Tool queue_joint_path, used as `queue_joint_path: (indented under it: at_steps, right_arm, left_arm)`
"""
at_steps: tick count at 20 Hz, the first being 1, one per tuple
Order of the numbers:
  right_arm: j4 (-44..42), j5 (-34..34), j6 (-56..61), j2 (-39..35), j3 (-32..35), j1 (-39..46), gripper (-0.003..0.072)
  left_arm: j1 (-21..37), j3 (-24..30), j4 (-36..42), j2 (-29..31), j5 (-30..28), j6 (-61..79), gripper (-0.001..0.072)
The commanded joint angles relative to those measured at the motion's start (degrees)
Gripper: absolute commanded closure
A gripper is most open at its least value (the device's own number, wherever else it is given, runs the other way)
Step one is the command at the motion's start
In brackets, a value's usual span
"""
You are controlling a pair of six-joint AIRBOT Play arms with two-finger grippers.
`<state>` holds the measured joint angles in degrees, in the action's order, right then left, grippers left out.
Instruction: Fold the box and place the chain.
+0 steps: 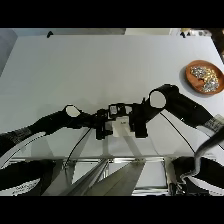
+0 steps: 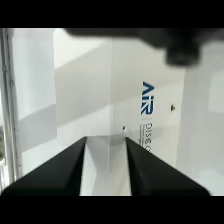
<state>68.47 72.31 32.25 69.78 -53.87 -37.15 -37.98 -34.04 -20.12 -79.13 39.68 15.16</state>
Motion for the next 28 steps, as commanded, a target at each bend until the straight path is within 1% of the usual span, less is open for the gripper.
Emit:
queue_joint_path:
  at_steps: [1,2,3,5,7,9,10,11,14,17,19,22,25,28]
  right_arm:
    - [1.5,3.7,2.5,-0.2,0.2,2.1,0.0292]
    - [1.8,3.8,2.5,-0.3,0.6,2.7,0.029]
    - [1.8,3.8,2.5,-0.4,1.4,3.0,0.0266]
    - [2.2,3.0,2.2,-1.1,3.6,3.0,0.0264]
    - [3.7,0.9,2.3,-2.5,5.3,3.0,0.0264]
    - [5.6,-1.0,2.3,-4.2,5.6,3.0,0.0258]
    - [6.0,-2.1,2.4,-5.2,5.6,3.0,0.0214]
    - [6.1,-2.9,2.4,-6.3,5.6,3.0,0.0207]
    - [6.1,-2.8,2.4,-9.2,5.8,3.0,0.0208]
    - [5.3,-2.4,2.5,-10.3,7.0,3.0,0.0209]
    - [4.5,-2.3,2.4,-10.8,8.7,3.0,0.0233]
    - [4.9,-2.5,2.4,-11.8,10.2,3.0,0.0233]
    - [4.9,-2.8,2.4,-13.4,10.8,3.0,0.0272]
    - [4.9,-3.6,2.4,-13.9,12.1,3.0,0.0277]
  left_arm:
    - [0.0,0.0,0.0,0.0,0.0,0.0,0.0397]
    - [0.0,0.0,0.0,0.0,0.0,0.0,0.0397]
    - [0.0,0.0,0.0,0.0,0.0,0.0,0.0397]
    - [0.0,0.0,0.0,0.0,0.0,0.0,0.0397]
    - [0.0,0.0,0.0,0.0,0.0,0.0,0.0397]
    - [0.0,0.0,0.0,0.0,0.0,0.0,0.0397]
    - [0.0,0.0,0.0,0.0,0.0,0.0,0.0397]
    - [0.0,0.0,0.0,0.0,0.0,0.0,0.0397]
    - [0.0,0.0,0.0,0.0,0.0,0.0,0.0397]
    - [0.0,0.0,0.0,0.0,0.0,0.0,0.0397]
    - [0.0,0.0,0.0,0.0,0.0,0.0,0.0397]
    - [0.0,0.0,0.0,0.0,0.0,0.0,0.0397]
    - [0.0,0.0,0.0,0.0,0.0,0.0,0.0397]
    - [0.0,0.0,0.0,0.0,0.0,0.0,0.0397]
